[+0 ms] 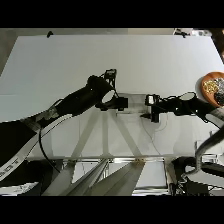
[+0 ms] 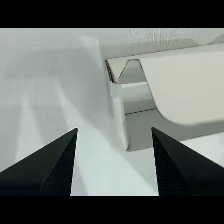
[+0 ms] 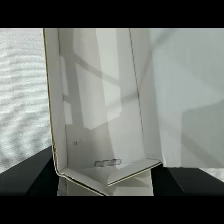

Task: Fold the box and place the chain.

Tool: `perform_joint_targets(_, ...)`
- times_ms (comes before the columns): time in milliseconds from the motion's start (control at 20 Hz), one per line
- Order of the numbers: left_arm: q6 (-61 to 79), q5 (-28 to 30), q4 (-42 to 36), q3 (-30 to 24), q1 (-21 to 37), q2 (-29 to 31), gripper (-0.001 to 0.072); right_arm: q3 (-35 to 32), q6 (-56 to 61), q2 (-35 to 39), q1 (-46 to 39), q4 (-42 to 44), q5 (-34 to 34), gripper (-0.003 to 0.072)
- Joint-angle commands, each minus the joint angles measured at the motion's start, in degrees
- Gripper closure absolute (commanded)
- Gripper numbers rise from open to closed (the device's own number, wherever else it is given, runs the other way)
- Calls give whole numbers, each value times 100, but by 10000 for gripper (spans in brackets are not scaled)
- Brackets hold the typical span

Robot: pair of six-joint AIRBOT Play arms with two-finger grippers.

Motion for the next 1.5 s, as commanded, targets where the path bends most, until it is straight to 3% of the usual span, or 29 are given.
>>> perform_joint_targets(0, 1150, -127, 527, 4, -4, 481, 189, 4, 0, 4, 2, 2, 2, 276)
perform_joint_targets(150, 3421, -26, 577, -52, 31, 970, 190, 4, 0, 4, 2, 2, 2, 276)
perform_joint_targets(250, 5014, 96, 179, -317, 186, 1320, 194, 4, 0, 4, 2, 2, 2, 276)
perform_joint_targets(400, 6509, 938, -881, -1405, 817, 2065, 201, 4, 0, 4, 2, 2, 2, 276)
perform_joint_targets(550, 9077, 1375, -1840, -2656, 1436, 2557, 187, 4, 0, 4, 2, 2, 4, 276)
perform_joint_targets(650, 11057, 1716, -2546, -3169, 1558, 2417, 17, 4, 0, 4, 2, 2, 2, 276)
perform_joint_targets(900, 13239, 2892, -4583, -3383, 1561, 1167, 7, 4, 0, 4, 2, 2, 2, 276)
perform_joint_targets(1050, 14633, 3058, -6006, -3381, 1556, 767, 7, 4, 0, 4, 2, 2, 2, 276)
perform_joint_targets(1250, 15191, 3307, -7117, -3381, 1565, 605, 8, 7, 0, 4, 2, 2, 4, 276)
perform_joint_targets(1450, 15429, 3383, -7246, -3379, 1554, 544, 8, 7, 0, 4, 2, 2, 4, 276)
